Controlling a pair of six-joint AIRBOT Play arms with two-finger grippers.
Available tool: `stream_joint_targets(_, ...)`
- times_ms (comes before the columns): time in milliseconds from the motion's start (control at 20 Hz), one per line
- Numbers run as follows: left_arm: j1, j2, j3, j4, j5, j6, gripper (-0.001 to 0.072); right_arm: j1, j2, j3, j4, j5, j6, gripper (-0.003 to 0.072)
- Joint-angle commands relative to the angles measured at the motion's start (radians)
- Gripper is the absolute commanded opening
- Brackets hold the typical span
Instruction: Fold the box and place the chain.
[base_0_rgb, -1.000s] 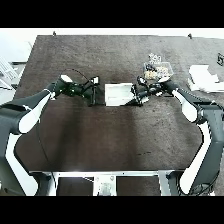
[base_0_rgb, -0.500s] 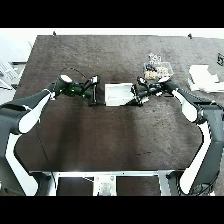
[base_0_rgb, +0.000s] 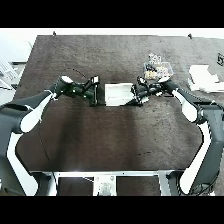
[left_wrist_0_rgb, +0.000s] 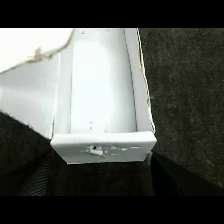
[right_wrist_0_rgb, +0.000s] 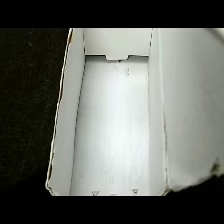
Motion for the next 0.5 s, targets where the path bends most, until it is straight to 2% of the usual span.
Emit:
stream_joint_targets(0,-0.003,-0.014,0.000,-0.014,0.015,0.008,0.0720,0.000,0.000,0.000,0.000,0.000,0.000,0.0366)
stream_joint_targets(450,-0.026,-0.023,0.002,-0.034,0.082,0.026,0.0720,0.000,0.000,0.000,0.000,0.000,0.000,0.0366)
